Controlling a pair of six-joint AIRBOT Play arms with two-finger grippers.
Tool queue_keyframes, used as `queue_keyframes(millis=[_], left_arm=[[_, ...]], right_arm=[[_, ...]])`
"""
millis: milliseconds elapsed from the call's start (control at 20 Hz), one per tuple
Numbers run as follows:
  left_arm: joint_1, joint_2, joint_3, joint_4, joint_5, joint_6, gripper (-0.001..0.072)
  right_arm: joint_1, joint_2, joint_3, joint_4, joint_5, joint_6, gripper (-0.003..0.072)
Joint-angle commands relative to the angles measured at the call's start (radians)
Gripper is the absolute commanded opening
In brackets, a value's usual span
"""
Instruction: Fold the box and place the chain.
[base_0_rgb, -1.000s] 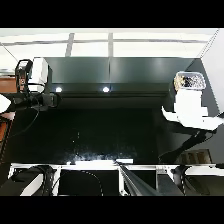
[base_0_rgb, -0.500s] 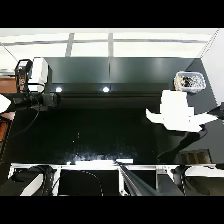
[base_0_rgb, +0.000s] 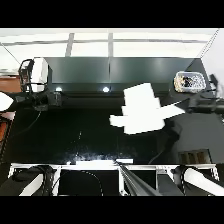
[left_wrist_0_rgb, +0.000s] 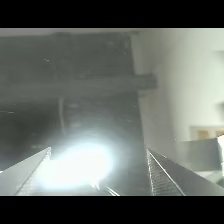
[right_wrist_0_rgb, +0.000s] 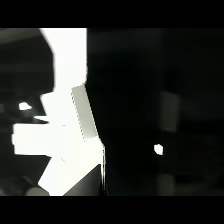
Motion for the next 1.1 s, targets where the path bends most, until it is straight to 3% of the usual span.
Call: queue_keyframes(millis=[0, 150, 250, 400, 600, 800, 1050], left_arm=[[-0.074, -0.058, -0.018, -0.087, 0.005, 0.001, 0.0713], [-0.183, -0.137, -0.055, -0.22, 0.092, 0.006, 0.0713], [-0.24, -0.205, -0.055, -0.251, 0.116, 0.006, 0.0713], [-0.223, -0.34, -0.055, -0.388, 0.048, -0.063, 0.0713], [-0.174, -0.509, -0.05, -0.883, -0.042, 0.372, 0.0713], [-0.179, -0.641, 0.013, -0.911, -0.097, 0.459, 0.0713], [-0.182, -0.775, 0.13, -0.867, -0.369, 0.623, 0.0702]], right_arm=[[0.198, 0.153, -0.235, 0.228, -0.188, -0.145, 0.0008], [0.325, 0.201, -0.331, 0.26, -0.341, -0.179, 0.0009], [0.367, 0.201, -0.337, 0.262, -0.369, -0.179, 0.0009], [0.376, 0.201, -0.337, 0.259, -0.361, -0.179, 0.0009], [0.376, 0.201, -0.337, 0.259, -0.341, -0.179, 0.0009], [0.376, 0.201, -0.337, 0.257, -0.33, -0.179, 0.0009], [0.376, 0.201, -0.337, 0.255, -0.329, -0.179, 0.0009]])
